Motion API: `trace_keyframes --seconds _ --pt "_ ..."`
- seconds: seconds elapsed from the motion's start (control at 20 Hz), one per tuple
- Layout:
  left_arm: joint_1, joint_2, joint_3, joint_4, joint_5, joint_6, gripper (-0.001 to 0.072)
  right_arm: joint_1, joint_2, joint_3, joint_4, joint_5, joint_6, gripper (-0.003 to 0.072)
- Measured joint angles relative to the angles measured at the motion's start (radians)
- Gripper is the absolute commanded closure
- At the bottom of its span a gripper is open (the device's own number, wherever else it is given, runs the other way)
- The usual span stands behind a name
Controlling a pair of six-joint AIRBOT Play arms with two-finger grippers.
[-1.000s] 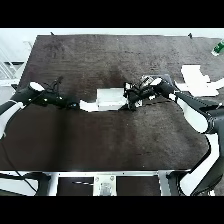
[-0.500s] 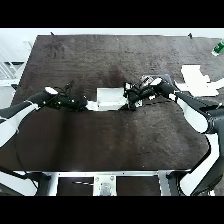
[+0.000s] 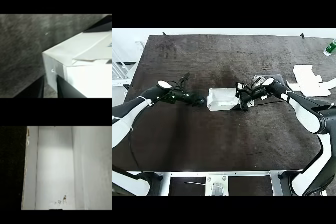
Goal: Fold the box and place the chain.
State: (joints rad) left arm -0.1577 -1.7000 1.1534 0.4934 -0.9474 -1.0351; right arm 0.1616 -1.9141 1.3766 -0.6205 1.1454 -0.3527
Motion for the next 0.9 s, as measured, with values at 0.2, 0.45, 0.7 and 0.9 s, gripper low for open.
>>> trace_keyframes --seconds 0.2,0.45,0.7,0.9 --pt "0.000 0.005 0.015 -0.005 -0.014 -0.007 0.0411 0.000 0.000 0.000 0.000 0.000 0.000 0.0113" --pt "0.000 0.034 0.021 -0.002 -0.018 -0.010 0.0411 0.000 0.000 0.000 0.000 0.000 0.000 0.0113" --pt "-0.003 0.048 0.021 0.009 -0.029 -0.015 0.0411 0.000 0.000 0.000 0.000 0.000 0.000 0.0113" --pt "-0.018 0.050 0.015 0.047 -0.032 -0.063 0.0411 0.000 0.000 0.000 0.000 0.000 0.000 0.0113"
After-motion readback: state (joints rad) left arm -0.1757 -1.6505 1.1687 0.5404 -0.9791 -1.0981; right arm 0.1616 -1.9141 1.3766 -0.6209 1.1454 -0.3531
